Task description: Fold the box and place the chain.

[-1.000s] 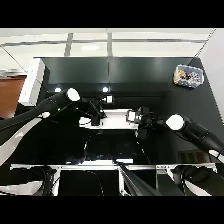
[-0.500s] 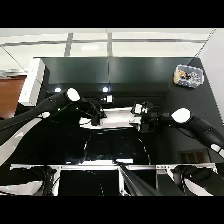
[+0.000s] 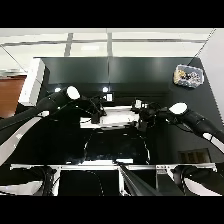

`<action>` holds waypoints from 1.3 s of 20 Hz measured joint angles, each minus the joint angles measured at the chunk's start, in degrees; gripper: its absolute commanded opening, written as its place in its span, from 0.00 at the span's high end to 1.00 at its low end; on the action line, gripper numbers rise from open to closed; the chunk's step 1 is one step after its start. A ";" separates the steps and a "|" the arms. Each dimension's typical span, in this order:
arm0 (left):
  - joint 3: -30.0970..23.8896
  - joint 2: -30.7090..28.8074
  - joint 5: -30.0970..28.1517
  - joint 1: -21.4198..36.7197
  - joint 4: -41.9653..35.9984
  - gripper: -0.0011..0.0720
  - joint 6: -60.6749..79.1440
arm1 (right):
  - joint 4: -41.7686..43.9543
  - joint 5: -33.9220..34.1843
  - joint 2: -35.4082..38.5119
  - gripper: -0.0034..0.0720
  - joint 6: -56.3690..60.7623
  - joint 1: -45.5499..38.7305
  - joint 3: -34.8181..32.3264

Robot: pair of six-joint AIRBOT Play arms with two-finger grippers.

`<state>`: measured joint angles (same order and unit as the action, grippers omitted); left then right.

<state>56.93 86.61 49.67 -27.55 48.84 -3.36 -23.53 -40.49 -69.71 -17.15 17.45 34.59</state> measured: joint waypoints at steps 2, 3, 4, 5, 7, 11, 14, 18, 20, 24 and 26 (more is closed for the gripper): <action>0.17 0.00 0.24 0.00 -0.09 0.95 0.02 | -0.22 -0.72 -0.79 0.02 -0.81 0.20 0.17; 0.24 0.00 0.37 -0.02 -0.09 0.95 0.04 | -0.42 -0.90 -1.03 0.02 -1.22 0.26 0.22; 0.31 0.00 0.37 -0.02 -0.13 0.95 0.04 | -0.50 -1.01 -1.22 0.02 -1.75 0.31 0.28; 0.35 0.00 0.44 -0.07 -0.13 0.95 0.04 | -0.66 -1.03 -1.36 0.02 -2.19 0.33 0.33; 0.37 0.00 0.44 -0.07 -0.17 0.95 0.07 | -0.94 -1.07 -1.53 0.02 -2.95 0.37 0.44; 0.39 0.00 0.48 -0.48 -0.20 0.95 0.15 | -2.99 -1.46 -2.03 0.02 -3.80 0.55 0.57; 0.39 0.11 0.57 -0.61 -0.31 0.95 0.15 | -3.91 -1.49 -3.17 0.02 -4.04 0.70 0.68; 0.39 1.18 1.62 -0.68 -0.20 0.95 0.15 | -4.44 -1.46 -4.35 0.02 -4.07 0.81 0.68; 0.42 1.49 1.95 -0.72 -0.24 0.95 0.13 | -4.55 -1.40 -4.81 0.02 -3.96 0.81 0.68; 0.42 1.73 2.29 -0.76 -0.20 0.95 0.15 | -4.48 -1.31 -5.64 0.02 -3.87 0.85 0.72; 0.44 1.79 2.38 -0.76 -0.02 0.95 0.15 | -4.00 -1.40 -5.81 0.02 -3.85 0.85 0.72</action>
<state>57.36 88.40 52.05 -28.32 48.82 -3.20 -27.53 -41.89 -75.53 -20.99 18.31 35.31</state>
